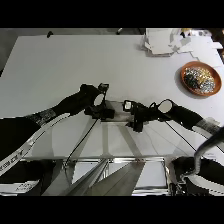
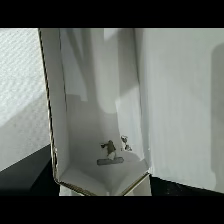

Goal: Fold the box and place the chain.

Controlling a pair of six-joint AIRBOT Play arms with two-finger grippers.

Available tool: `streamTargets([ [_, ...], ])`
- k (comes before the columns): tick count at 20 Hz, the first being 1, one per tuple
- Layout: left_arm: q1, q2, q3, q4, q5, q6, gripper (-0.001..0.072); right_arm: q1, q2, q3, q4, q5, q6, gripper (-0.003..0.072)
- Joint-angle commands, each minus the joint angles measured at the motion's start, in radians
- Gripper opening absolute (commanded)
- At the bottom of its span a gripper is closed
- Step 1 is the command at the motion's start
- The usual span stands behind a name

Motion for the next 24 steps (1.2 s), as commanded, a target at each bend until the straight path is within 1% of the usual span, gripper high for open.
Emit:
streamTargets([
  [1,0.000,0.000,0.000,-0.018,0.008,-0.053,0.0159,0.000,0.001,0.000,0.002,0.005,0.002,0.0364],
  [2,0.000,0.000,0.000,-0.018,0.009,-0.066,0.0140,0.000,0.001,0.000,0.002,0.005,0.002,0.0364],
  [4,0.000,-0.001,0.000,-0.018,0.009,-0.066,0.0130,0.000,0.001,0.000,0.002,0.005,0.002,0.0364],
  [13,0.000,0.000,0.000,-0.040,0.004,-0.106,0.0121,0.000,0.001,0.000,0.002,0.005,0.002,0.0364],
  [14,0.000,0.000,0.000,-0.040,0.004,-0.106,0.0017,0.000,0.001,0.000,0.002,0.005,0.002,0.0364],
  [15,0.000,0.000,0.000,-0.041,0.004,-0.107,0.0002,0.000,0.001,0.000,0.002,0.005,0.002,0.0364],
  [18,0.000,0.000,0.000,-0.040,0.001,-0.106,0.0003,0.000,0.001,0.000,0.002,0.005,0.002,0.0364],
  [19,0.000,0.000,0.000,-0.040,0.001,-0.106,0.0014,0.000,0.001,0.000,0.002,0.005,0.002,0.0364],
  [20,0.000,0.000,0.000,-0.041,0.001,-0.106,0.0044,0.000,0.001,0.000,0.002,0.005,0.002,0.0364],
  [21,0.000,0.002,0.000,-0.041,0.000,-0.106,0.0101,0.000,0.001,0.000,0.002,0.005,0.002,0.0364],
  [22,0.000,0.006,0.000,-0.042,-0.003,-0.105,0.0177,0.000,0.001,0.000,0.002,0.005,0.002,0.0364],
  [23,0.003,0.014,0.000,-0.042,-0.008,-0.099,0.0215,0.000,0.001,0.000,0.002,0.005,0.002,0.0364],
  [24,0.010,0.026,0.000,-0.042,-0.011,-0.094,0.0212,0.000,0.001,0.000,0.002,0.005,0.002,0.0364],
])
